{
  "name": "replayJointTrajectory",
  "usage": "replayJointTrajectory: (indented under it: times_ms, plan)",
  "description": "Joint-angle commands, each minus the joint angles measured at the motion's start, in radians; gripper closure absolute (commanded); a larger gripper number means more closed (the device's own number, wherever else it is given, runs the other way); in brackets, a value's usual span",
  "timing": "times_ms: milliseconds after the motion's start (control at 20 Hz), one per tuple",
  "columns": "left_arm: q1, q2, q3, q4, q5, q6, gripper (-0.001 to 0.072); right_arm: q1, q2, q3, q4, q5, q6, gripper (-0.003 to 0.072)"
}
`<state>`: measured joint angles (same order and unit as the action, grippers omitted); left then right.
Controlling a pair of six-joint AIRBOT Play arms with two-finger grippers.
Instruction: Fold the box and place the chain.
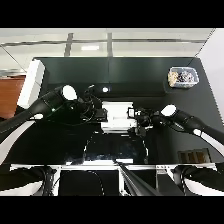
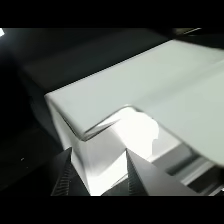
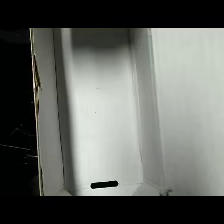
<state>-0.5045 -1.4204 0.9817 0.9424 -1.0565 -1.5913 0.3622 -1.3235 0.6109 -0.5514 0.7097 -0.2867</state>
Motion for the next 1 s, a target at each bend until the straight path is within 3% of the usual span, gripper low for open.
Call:
replayJointTrajectory:
  times_ms: [0,300,550,600,950]
  plan:
    - [-0.039,0.000,0.005,0.142,0.010,-0.143,0.0320,0.001,0.000,0.000,0.000,0.000,0.001,0.0560]
    - [-0.087,-0.011,0.027,0.258,0.035,-0.285,0.0320,0.001,0.000,0.001,0.000,0.000,0.001,0.0560]
    - [-0.177,-0.083,0.136,0.460,-0.068,-0.444,0.0326,0.001,0.000,0.000,0.000,0.000,0.001,0.0560]
    - [-0.192,-0.090,0.150,0.478,-0.074,-0.478,0.0380,0.001,0.000,0.000,0.000,0.000,0.001,0.0560]
    - [-0.264,-0.130,0.198,0.529,-0.098,-0.640,0.0382,0.001,0.000,0.000,0.000,0.000,0.001,0.0560]
